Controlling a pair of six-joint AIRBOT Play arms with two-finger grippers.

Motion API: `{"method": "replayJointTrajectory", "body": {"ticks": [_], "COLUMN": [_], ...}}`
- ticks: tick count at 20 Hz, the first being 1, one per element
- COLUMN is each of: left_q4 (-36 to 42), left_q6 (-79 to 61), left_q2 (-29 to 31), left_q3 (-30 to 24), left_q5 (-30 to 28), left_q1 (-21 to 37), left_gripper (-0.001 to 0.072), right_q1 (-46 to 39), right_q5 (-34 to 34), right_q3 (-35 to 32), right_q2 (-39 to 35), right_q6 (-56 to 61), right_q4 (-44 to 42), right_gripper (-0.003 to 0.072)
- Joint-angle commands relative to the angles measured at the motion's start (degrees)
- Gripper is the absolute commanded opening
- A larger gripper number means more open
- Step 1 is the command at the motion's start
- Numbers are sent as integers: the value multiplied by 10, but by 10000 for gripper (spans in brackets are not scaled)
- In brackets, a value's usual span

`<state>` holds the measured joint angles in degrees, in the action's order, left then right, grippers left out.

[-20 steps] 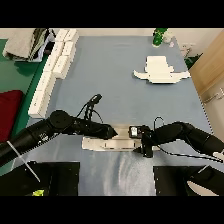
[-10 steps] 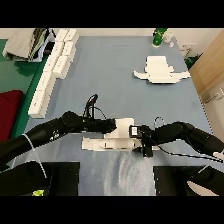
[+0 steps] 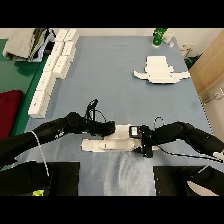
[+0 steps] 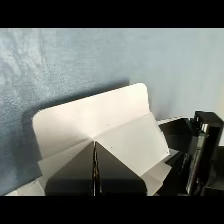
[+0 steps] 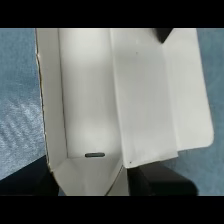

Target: Fold the box.

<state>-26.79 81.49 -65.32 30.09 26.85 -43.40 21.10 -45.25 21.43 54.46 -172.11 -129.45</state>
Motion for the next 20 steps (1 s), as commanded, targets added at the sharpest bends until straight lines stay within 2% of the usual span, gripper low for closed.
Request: {"method": "replayJointTrajectory", "body": {"ticks": [1,5,6,10,13,15,17,18,19,20], "left_q4": [-3,-11,-33,-188,-285,-305,-292,-282,-268,-253], "left_q6": [-29,-100,-107,-106,-125,-216,-300,-335,-377,-408], "left_q2": [1,71,96,194,240,255,258,259,258,258], "left_q3": [12,37,37,37,37,37,37,33,25,13], "left_q5": [17,31,40,117,148,179,217,232,239,237], "left_q1": [6,40,49,48,48,48,59,75,93,112], "left_gripper": [14,14,13,14,14,15,18,109,528,720], "right_q1": [0,0,0,0,0,0,0,0,0,0], "right_q5": [2,2,2,2,1,2,2,2,2,2], "right_q3": [0,0,0,0,0,0,0,0,0,0], "right_q2": [0,0,0,0,0,0,0,0,0,0], "right_q6": [0,0,0,0,0,0,0,0,0,0], "right_q4": [0,0,0,0,0,0,0,0,0,1], "right_gripper": [514,514,514,514,514,514,514,514,514,514]}}
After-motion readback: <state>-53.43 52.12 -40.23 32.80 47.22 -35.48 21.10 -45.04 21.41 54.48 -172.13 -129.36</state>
